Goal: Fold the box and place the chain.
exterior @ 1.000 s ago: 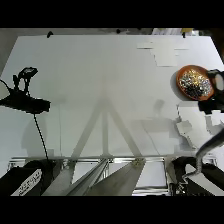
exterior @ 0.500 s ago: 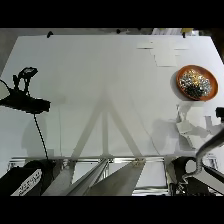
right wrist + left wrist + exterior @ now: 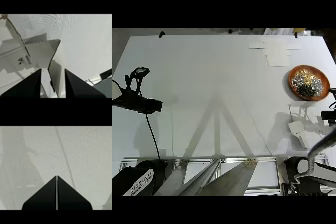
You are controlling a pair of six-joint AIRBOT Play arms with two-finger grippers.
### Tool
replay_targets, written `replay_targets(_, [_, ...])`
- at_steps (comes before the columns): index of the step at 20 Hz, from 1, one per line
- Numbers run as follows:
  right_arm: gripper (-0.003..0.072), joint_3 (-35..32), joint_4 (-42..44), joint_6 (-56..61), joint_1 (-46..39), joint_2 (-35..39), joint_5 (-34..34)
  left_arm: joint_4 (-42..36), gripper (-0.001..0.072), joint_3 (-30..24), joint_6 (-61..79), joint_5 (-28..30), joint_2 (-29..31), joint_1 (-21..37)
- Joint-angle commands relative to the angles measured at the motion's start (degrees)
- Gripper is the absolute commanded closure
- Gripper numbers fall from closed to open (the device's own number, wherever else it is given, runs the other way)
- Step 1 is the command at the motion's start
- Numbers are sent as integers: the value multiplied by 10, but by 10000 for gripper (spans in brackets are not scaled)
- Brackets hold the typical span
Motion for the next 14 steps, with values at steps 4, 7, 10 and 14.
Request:
replay_targets(4, [667,0,3,22,6,-31,53,0,699,0,0,0,0,0])
replay_targets(7, [667,0,56,4,46,17,48,0,699,0,0,0,0,0])
replay_targets(10, [668,-8,190,-26,105,93,10,0,699,0,0,0,0,0])
replay_targets(14, [668,-101,324,-27,197,213,-90,0,699,0,0,0,0,0])
